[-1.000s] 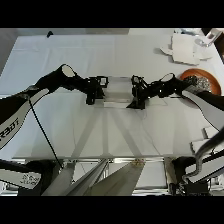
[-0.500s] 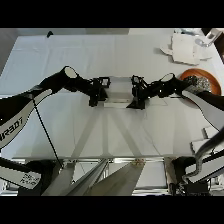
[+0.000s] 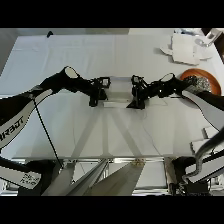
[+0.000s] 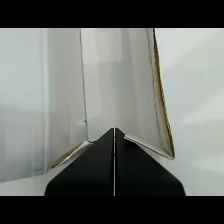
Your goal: Fold the box and place the chain.
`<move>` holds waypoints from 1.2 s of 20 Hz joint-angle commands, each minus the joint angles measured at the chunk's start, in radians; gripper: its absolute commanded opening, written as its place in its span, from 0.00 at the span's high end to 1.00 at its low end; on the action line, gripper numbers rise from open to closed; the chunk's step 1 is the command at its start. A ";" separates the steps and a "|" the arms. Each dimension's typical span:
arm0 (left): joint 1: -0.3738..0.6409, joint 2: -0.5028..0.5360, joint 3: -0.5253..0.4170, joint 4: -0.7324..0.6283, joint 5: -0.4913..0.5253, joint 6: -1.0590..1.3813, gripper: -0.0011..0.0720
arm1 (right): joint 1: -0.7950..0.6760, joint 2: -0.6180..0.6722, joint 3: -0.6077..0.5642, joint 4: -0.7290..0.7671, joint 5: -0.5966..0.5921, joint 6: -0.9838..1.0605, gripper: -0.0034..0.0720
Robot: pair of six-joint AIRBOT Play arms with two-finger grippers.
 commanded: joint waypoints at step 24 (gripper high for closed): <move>0.124 0.170 -0.251 0.208 0.060 -1.268 0.97 | 0.000 0.001 0.001 -0.002 0.002 -0.001 0.20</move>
